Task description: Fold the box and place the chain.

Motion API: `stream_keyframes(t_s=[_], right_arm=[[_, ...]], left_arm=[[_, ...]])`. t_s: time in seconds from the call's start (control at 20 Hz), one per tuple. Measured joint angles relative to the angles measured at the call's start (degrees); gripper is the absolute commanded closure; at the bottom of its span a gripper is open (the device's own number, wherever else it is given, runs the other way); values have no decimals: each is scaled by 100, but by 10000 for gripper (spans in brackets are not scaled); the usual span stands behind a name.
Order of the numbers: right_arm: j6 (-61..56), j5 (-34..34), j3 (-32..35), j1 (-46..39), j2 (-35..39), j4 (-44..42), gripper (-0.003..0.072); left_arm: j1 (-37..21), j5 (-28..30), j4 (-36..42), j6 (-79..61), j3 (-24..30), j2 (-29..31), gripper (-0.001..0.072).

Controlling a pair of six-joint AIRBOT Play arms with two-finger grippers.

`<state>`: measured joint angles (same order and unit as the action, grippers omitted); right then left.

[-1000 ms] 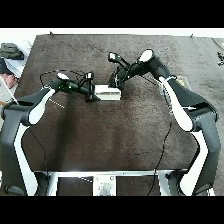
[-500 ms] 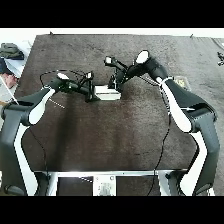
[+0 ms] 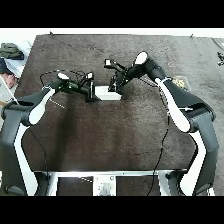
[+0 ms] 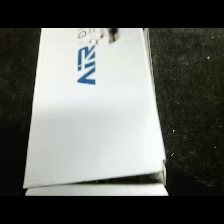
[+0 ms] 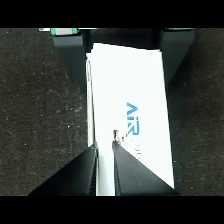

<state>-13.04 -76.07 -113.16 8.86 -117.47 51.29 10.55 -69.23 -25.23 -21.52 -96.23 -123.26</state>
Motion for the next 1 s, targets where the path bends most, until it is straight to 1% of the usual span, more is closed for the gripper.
stream_keyframes(t_s=[0.05,0.1,0.15,0.4,0.5,0.55,0.6,0.65,0.8,1.0], right_arm=[[-4,-42,0,7,-17,7,543],[-15,-79,4,7,-35,4,481],[-22,-131,7,9,-48,15,393],[-31,-271,9,-37,-46,-70,389],[-39,-297,11,-120,-7,-315,390],[-37,-299,11,-164,22,-474,453],[-37,-302,9,-210,44,-649,543],[-37,-317,11,-264,57,-804,698],[-177,-323,9,-372,55,-1060,697],[-481,-356,11,-417,-116,-994,697]], left_arm=[[0,2,-2,0,0,0,403],[0,2,0,0,0,0,403],[0,0,0,-7,-2,0,403],[-2,2,2,-4,-2,0,403],[-4,9,2,-4,-2,0,403],[-4,11,2,-2,-2,0,403],[-4,17,2,-2,-2,0,403],[-4,17,2,-2,-2,0,403],[-4,20,2,0,-2,0,403],[-4,20,4,2,-2,0,403]])
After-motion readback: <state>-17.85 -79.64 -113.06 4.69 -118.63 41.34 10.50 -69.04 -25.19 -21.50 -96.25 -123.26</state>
